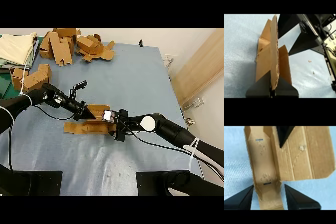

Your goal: Fold the box.

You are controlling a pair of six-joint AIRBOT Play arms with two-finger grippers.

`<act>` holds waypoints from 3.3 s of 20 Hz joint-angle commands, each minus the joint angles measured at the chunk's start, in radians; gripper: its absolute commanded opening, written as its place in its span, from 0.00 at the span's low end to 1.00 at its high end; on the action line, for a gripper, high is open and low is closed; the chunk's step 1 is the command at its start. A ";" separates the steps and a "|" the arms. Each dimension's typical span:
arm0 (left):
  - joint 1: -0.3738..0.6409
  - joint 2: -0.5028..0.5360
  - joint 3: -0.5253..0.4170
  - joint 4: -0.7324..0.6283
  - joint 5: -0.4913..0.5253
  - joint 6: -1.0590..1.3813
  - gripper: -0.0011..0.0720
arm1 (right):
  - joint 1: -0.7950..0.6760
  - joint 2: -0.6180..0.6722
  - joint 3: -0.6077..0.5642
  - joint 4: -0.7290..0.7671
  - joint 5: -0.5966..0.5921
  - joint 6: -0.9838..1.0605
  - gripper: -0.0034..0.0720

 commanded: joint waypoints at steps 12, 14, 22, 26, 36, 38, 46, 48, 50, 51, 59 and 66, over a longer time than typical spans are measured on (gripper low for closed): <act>0.001 0.000 0.000 0.000 0.000 0.000 0.03 | -0.085 -0.081 0.029 0.217 0.058 -0.232 0.90; 0.001 0.000 0.000 0.000 0.000 0.000 0.03 | -0.085 -0.114 0.051 0.217 0.074 -0.246 0.90; 0.001 0.000 0.000 0.000 -0.018 0.000 0.03 | -0.138 -0.182 0.093 0.255 0.159 -0.282 0.90; 0.001 0.000 0.000 0.000 -0.018 0.000 0.03 | -0.162 -0.187 0.094 0.287 0.194 -0.309 0.90; 0.001 0.000 0.000 0.000 -0.018 0.000 0.03 | -0.161 -0.248 0.094 0.377 0.212 -0.392 0.90; 0.001 0.000 0.000 0.000 -0.018 0.000 0.03 | -0.161 -0.259 0.093 0.372 0.212 -0.392 0.90; 0.001 0.000 0.000 0.000 -0.018 0.000 0.03 | -0.161 -0.285 0.093 0.369 0.213 -0.392 0.90; 0.001 0.000 0.000 0.000 -0.018 0.000 0.03 | -0.161 -0.285 0.093 0.370 0.216 -0.392 0.90; 0.001 0.000 0.000 0.000 -0.018 0.000 0.03 | -0.161 -0.285 0.093 0.373 0.228 -0.392 0.90; 0.001 0.000 0.000 0.000 -0.018 0.000 0.03 | -0.161 -0.285 0.093 0.374 0.238 -0.392 0.90; 0.001 0.000 0.000 0.000 -0.017 0.000 0.03 | -0.161 -0.285 0.093 0.375 0.248 -0.392 0.90; 0.001 0.000 0.000 0.000 -0.017 0.000 0.03 | -0.158 -0.285 0.094 0.374 0.232 -0.392 0.90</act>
